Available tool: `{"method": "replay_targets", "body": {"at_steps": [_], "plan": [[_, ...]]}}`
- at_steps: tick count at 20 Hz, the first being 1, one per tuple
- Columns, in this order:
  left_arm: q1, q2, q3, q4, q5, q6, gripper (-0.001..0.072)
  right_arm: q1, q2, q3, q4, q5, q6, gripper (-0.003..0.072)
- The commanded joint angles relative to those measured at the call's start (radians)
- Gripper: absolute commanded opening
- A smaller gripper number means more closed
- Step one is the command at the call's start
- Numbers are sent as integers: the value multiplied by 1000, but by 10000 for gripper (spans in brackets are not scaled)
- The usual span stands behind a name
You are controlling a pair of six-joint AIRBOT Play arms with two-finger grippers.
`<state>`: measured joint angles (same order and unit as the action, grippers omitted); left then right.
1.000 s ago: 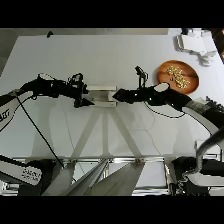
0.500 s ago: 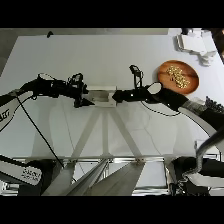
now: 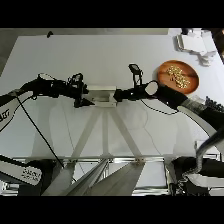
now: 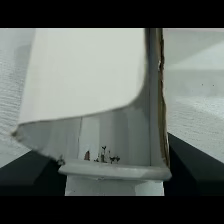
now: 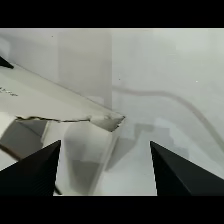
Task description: Fold the box and place the chain.
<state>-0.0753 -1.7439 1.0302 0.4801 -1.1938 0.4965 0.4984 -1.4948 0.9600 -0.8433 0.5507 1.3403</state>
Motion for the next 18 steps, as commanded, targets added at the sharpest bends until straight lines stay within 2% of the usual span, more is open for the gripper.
{"method": "replay_targets", "body": {"at_steps": [1, 10, 12, 15, 18], "plan": [[0, 0, 1, 0, 1, 0, 375, 1, 1, 43, -8, 118, 27, 618], [0, 0, 1, 0, 1, 0, 375, 74, 0, 64, -43, 16, 153, 587], [0, 0, 1, 0, 1, 0, 375, 80, 0, 64, -111, 14, 175, 574], [0, 0, 1, 0, 1, 0, 375, 90, -2, 64, -283, 12, 335, 554], [0, 0, 1, 0, 1, 0, 375, 91, -12, 64, -390, 11, 428, 550]]}}
